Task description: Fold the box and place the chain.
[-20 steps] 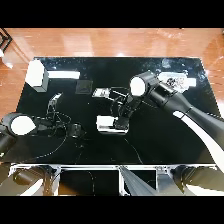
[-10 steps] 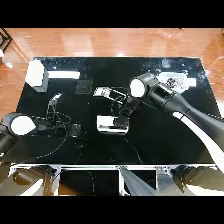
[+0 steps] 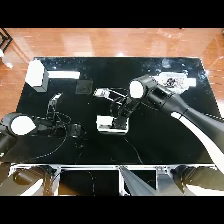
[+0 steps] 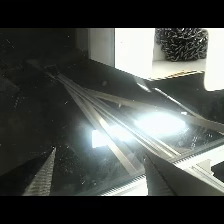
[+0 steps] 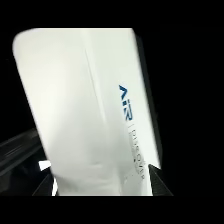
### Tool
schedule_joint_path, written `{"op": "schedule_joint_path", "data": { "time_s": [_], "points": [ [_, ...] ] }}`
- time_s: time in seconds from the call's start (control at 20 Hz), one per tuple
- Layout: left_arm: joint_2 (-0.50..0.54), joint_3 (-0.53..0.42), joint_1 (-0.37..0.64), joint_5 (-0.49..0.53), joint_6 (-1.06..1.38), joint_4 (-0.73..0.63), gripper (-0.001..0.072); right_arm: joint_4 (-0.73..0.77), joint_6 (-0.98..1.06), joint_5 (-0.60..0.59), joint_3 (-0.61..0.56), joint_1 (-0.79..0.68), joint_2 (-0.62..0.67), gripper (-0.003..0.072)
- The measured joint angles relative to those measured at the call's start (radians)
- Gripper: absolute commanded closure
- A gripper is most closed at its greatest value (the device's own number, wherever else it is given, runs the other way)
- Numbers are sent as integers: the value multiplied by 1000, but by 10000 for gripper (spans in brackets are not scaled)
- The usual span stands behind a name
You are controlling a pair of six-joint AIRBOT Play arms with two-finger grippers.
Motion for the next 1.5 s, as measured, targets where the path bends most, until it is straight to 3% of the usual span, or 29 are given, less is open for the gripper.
{"op": "schedule_joint_path", "data": {
  "time_s": [0.55,1.3,1.4,1.45,1.5],
  "points": [
    [0,0,0,-1,0,0,68,35,11,-1,16,-68,-19,-14],
    [0,0,0,-1,0,6,68,5,1,16,-4,-16,-41,-12],
    [0,0,0,-1,0,6,68,-5,5,12,-4,-14,-41,151],
    [0,0,0,-1,1,6,68,-6,8,11,-3,-13,-41,154],
    [0,0,0,-1,1,6,68,-9,8,11,-4,-12,-41,299]
  ]
}}
